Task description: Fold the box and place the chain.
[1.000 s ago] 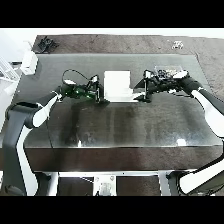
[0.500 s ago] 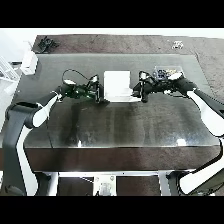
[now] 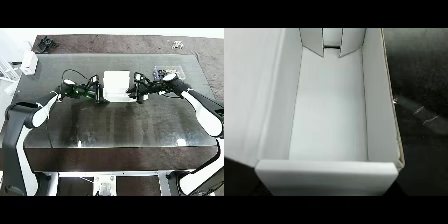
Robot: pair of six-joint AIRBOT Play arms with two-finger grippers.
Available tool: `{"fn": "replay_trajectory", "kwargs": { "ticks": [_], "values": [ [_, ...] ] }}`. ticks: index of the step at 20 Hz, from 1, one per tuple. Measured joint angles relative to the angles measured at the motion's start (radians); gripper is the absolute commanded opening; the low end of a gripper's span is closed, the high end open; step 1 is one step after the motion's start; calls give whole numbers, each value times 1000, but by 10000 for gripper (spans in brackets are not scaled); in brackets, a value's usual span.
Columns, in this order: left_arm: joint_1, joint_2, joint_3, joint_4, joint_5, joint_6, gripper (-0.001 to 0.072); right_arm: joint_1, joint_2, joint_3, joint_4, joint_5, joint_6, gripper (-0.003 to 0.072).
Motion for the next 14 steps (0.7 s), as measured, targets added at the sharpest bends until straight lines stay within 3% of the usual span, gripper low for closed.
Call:
{"fn": "replay_trajectory", "kwargs": {
  "ticks": [3,5,10,13,14],
  "values": [
    [0,0,0,0,0,1,477,5,-14,0,22,1,-11,387],
    [0,0,0,0,0,1,477,6,-19,0,31,2,-16,518],
    [0,0,0,0,1,1,477,8,-23,0,37,2,-23,627],
    [0,0,0,0,1,1,477,8,-26,0,40,3,-23,634],
    [0,0,0,0,1,1,477,8,-26,0,41,3,-23,720]
  ]
}}
